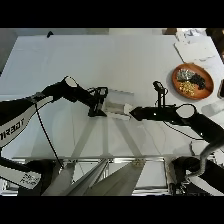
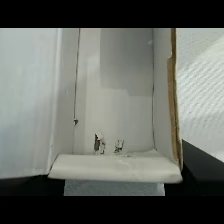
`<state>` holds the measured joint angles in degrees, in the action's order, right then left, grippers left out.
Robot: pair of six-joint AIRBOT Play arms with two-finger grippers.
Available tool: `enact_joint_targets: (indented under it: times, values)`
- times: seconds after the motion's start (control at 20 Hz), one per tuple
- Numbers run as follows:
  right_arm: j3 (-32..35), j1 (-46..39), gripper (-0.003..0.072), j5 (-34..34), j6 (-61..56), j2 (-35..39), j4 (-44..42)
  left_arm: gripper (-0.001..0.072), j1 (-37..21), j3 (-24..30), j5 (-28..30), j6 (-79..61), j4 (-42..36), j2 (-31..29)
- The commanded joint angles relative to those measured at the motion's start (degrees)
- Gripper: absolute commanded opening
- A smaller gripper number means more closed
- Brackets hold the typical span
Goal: Fold the box and place the chain.
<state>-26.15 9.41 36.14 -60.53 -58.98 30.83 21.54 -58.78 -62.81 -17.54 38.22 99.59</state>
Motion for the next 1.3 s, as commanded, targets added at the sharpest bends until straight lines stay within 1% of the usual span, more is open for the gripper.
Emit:
enact_joint_targets:
  times: [0.0,0.15,0.4,0.65,0.9,1.05,1.15,1.25]
  values:
    - [0.0,0.0,0.0398,-1.2,0.5,0.0,-3.1,0.0092,0.0,0.0,0.0,0.0,0.0,0.0]
    - [0.0,0.0,0.0398,-2.6,0.9,0.0,-4.2,0.0092,0.0,0.0,0.0,0.0,0.0,0.0]
    - [0.0,0.1,0.0402,-2.6,0.8,-1.3,-4.8,0.0092,0.0,0.0,0.0,0.0,0.0,0.0]
    - [0.0,0.1,0.0402,-2.3,0.9,-1.7,-9.1,0.0092,0.0,0.0,0.0,0.0,0.0,0.0]
    - [0.0,1.2,0.0392,-2.8,0.8,-1.7,-9.4,0.0092,0.0,0.0,0.0,0.0,0.0,0.0]
    - [0.0,3.8,0.0394,-5.4,0.0,-1.8,-6.9,0.0092,0.0,0.0,0.0,0.0,0.0,0.0]
    - [0.0,4.9,0.0404,-8.5,-5.9,-1.7,-3.5,0.0092,0.0,0.0,0.0,0.0,0.0,0.0]
    - [-0.1,5.7,0.0404,-9.9,-8.8,-1.7,-1.1,0.0092,0.0,0.0,0.0,0.0,0.0,0.0]
